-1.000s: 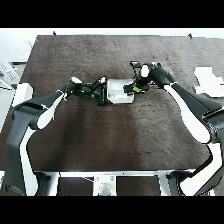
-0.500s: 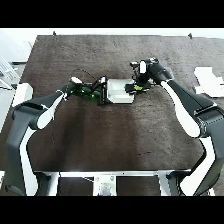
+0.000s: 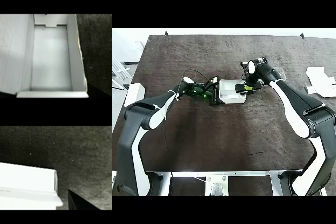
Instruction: Fold the box and place the chain.
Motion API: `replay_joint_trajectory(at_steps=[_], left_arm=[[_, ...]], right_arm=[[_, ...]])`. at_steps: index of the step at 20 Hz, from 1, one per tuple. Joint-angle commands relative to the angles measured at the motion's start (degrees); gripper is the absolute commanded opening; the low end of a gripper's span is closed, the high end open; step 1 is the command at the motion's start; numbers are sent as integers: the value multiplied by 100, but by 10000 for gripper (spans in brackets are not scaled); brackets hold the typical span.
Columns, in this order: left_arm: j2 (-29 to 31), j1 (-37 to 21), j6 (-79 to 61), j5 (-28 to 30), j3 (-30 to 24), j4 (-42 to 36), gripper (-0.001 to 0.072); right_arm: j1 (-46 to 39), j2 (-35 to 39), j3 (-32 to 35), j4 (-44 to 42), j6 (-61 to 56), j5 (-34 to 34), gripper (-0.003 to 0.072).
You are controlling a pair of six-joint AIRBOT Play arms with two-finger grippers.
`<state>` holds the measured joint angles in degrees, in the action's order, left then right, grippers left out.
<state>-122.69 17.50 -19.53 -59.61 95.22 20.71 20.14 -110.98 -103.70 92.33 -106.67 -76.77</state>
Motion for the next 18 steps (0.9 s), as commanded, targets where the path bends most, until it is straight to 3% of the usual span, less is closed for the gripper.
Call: replay_joint_trajectory(at_steps=[1, 5, 11, 14, 15, 16, 17, 18], left_arm=[[2, -4, 0, 0, 4, -7, 350], [2, -4, -2, 0, 4, -13, 350], [2, -4, -2, 2, 4, -13, 350], [2, -4, -2, 2, 4, -13, 350], [2, -4, 0, 2, 4, -13, 350], [2, -4, -2, 2, 4, -13, 350], [2, -4, -2, 2, 4, -13, 350], [2, -4, -2, 2, 4, -13, 350]], right_arm=[[26, -85, -7, 7, -289, -24, 344], [63, -238, -7, -9, -398, -22, 277], [98, -256, -11, 11, -437, 83, 10], [127, -256, -11, 13, -435, 85, 10], [125, -256, -11, 11, -435, 85, 88], [125, -254, -13, 7, -435, 83, 322], [120, -247, -13, 9, -433, 83, 503], [114, -227, -13, 9, -433, 83, 499]])
